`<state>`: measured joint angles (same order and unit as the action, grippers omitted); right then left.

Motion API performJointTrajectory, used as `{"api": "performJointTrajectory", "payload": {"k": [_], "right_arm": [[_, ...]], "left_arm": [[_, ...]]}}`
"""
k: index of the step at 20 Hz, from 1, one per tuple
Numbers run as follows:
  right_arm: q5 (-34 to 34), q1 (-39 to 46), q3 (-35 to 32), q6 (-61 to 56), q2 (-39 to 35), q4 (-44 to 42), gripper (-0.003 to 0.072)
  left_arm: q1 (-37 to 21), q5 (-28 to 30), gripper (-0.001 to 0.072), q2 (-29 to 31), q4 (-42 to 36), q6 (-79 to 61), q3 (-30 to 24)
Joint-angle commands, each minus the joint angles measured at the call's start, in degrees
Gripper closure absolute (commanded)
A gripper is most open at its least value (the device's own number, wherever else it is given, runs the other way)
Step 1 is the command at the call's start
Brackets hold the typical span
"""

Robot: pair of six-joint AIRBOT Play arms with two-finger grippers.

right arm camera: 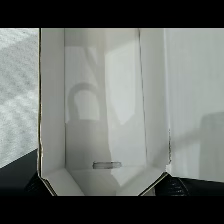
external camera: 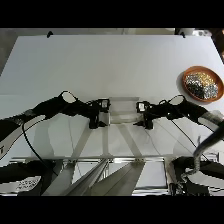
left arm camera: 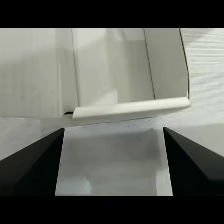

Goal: Fold the box and place the chain.

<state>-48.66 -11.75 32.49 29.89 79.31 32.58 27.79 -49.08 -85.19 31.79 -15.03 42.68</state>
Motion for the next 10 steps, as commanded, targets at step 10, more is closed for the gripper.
{"api": "performJointTrajectory", "payload": {"k": [10], "right_arm": [[0.0, 0.02, 0.0, 0.0, -0.02, -0.02, 0.0363]], "left_arm": [[3.04, 1.75, -0.0009, 0.0, -0.85, 6.25, -0.04]]}}
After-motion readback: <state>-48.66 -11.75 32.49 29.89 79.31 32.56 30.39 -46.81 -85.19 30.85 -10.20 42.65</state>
